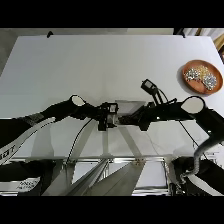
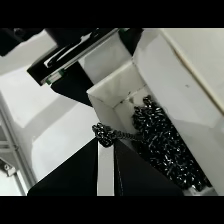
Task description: Fold the box and place the chain.
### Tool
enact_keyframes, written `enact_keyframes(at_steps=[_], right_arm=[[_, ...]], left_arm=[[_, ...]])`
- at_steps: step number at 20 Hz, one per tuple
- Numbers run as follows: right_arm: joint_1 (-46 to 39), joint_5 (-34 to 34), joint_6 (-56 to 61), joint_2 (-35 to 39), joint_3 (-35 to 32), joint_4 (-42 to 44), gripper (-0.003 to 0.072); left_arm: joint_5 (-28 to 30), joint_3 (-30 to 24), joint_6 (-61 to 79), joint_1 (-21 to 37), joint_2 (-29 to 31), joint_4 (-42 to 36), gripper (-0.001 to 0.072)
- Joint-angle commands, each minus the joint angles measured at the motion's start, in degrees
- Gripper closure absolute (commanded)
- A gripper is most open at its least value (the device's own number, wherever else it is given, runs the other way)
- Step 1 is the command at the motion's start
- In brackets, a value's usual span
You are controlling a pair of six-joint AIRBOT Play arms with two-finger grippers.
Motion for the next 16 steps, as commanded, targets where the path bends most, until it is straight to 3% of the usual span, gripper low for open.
enact_keyframes(at_steps=[1,4,7,12,16], right_arm=[[3.98,-3.98,-1.66,-3.85,0.02,0.17,0.0673],[4.68,-6.34,-1.05,-4.04,0.02,0.28,0.0645],[4.68,-6.27,-0.74,-4.04,0.00,0.15,0.0488],[4.66,-6.08,8.50,-3.74,1.46,-1.46,0.0488],[1.99,3.58,23.30,-1.49,14.19,-17.05,0.0488]], left_arm=[[0.00,0.04,0.00,0.04,0.02,0.00,0.0454],[0.00,0.04,0.00,0.04,0.02,0.00,0.0454],[0.00,0.04,0.00,0.04,0.02,0.00,0.0454],[0.00,0.04,0.02,0.04,0.02,0.00,0.0454],[0.00,0.04,0.00,0.04,0.02,0.00,0.0454]])
